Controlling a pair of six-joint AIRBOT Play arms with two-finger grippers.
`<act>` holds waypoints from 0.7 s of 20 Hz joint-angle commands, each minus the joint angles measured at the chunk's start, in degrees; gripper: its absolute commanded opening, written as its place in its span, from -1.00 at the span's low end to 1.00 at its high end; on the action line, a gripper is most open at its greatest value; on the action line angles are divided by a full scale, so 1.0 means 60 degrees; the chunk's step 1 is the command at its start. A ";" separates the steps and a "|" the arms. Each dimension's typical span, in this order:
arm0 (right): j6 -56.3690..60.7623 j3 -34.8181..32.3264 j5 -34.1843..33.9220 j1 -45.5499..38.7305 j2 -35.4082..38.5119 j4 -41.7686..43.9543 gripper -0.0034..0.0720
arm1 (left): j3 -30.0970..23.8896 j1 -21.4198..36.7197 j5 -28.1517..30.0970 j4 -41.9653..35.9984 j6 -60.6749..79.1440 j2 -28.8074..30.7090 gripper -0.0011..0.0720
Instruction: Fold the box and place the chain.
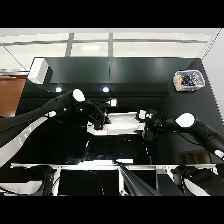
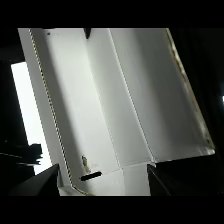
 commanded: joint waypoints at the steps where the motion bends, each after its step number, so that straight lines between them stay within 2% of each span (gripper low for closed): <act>1: -0.0907 0.0055 0.0138 -0.0229 0.0007 0.0612 0.77 | 0.0084 0.0004 0.0397 -0.0018 0.0007 0.0004 -0.90; 7: -0.1399 0.0259 -0.0171 -0.0280 0.0007 0.0743 0.77 | 0.0219 -0.0004 0.1005 0.0208 0.0018 0.0004 -0.90; 14: -0.1384 0.0251 -0.0364 -0.0280 -0.0273 0.0750 0.77 | 0.0222 -0.0004 0.1096 0.0408 0.0047 0.0004 -0.91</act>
